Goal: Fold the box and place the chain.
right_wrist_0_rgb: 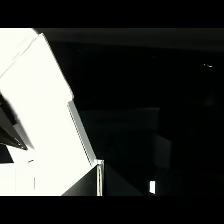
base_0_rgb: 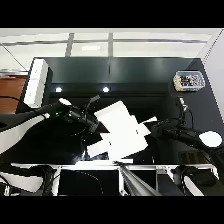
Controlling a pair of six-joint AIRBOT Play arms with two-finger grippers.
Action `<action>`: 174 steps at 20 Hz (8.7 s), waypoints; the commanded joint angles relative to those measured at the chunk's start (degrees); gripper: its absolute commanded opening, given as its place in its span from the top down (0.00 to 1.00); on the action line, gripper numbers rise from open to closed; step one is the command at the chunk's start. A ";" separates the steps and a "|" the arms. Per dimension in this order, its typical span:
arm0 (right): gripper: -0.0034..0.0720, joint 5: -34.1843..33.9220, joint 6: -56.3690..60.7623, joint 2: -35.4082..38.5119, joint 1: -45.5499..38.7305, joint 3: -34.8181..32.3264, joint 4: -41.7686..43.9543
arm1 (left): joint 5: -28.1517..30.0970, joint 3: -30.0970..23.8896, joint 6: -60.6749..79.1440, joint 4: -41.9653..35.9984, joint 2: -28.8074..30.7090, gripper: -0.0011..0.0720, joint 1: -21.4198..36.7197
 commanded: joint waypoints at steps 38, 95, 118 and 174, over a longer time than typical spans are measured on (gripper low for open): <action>0.02 4.28 -40.11 -11.15 14.12 1.66 -22.93 | 26.32 3.26 6.27 29.66 13.94 0.95 -15.50; 0.02 -1.27 -54.42 -19.71 19.85 7.48 -9.38 | 28.63 3.48 6.43 33.75 15.67 0.95 -15.63; 0.02 -6.97 -62.60 -27.76 19.87 7.48 -4.39 | 28.22 3.48 6.25 33.31 15.65 0.95 -15.61; 0.39 -4.57 -64.50 -27.76 19.87 7.65 -3.85 | 40.63 -8.68 -22.71 7.23 24.11 0.95 -15.87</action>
